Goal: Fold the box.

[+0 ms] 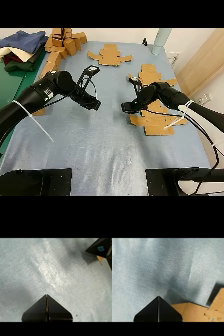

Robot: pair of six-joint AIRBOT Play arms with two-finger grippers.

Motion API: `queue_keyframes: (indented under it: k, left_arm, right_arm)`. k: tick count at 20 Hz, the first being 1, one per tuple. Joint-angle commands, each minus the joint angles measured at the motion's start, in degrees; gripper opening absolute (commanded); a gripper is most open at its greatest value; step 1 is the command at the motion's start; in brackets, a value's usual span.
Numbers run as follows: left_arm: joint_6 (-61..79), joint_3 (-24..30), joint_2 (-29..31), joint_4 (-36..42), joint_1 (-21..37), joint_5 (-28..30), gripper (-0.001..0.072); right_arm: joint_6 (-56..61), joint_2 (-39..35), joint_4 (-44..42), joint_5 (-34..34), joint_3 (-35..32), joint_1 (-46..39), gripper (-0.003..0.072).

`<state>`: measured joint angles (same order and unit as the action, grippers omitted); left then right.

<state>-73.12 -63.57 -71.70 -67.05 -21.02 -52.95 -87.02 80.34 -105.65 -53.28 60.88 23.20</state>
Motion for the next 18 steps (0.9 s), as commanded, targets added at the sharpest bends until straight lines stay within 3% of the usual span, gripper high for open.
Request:
queue_keyframes:
  k: [1, 16, 18]
  left_arm:
    - [0.0, 0.0, 0.0, 0.0, 0.0, 0.0, 0.0014]
    - [0.0, 0.0, 0.0, 0.0, 0.0, 0.0, 0.0014]
    - [0.0, 0.0, 0.0, 0.0, 0.0, 0.0, 0.0014]
  right_arm:
    - [0.0, 0.0, 0.0, 0.0, 0.0, 0.0, 0.0005]
    - [0.1, 0.0, -0.3, 0.1, 0.0, 0.0, 0.0005]
    - [5.3, 0.0, -3.1, -0.5, 0.0, 0.0, 0.0005]
